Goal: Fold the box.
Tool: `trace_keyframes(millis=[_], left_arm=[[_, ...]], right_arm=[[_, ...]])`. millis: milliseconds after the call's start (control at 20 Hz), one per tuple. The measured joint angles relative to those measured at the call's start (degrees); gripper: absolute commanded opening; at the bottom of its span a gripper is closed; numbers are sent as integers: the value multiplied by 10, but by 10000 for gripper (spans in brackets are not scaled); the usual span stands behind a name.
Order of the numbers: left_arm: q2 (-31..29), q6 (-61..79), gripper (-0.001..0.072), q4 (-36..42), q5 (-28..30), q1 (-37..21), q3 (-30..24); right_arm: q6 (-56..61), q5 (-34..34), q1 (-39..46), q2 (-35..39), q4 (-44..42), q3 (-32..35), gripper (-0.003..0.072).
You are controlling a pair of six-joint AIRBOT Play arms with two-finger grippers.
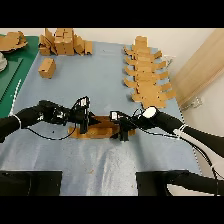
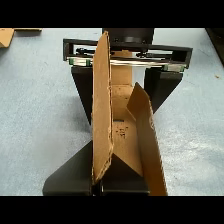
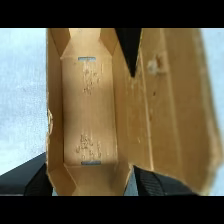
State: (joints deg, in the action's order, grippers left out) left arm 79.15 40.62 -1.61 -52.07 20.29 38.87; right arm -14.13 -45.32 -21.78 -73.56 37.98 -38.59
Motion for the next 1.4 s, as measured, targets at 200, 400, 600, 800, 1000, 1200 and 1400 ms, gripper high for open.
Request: trace_keyframes(millis=[200,400,600,800,1000,1200,1400], left_arm=[[0,0,11,0,0,0,0],[0,0,11,0,0,0,0],[0,0,11,0,0,0,0],[0,0,11,0,0,0,0],[0,0,11,0,0,0,0],[0,0,11,0,0,0,0],[0,0,11,0,0,0,0]], right_arm=[[1,-1,0,-3,12,0,720],[1,-1,0,-9,10,0,720],[1,-2,0,-11,3,0,685],[1,-3,-1,-18,0,0,656],[1,-3,-1,-23,-1,0,636],[2,-6,-1,-24,-3,0,580],[2,-6,-1,-24,-4,0,580]])
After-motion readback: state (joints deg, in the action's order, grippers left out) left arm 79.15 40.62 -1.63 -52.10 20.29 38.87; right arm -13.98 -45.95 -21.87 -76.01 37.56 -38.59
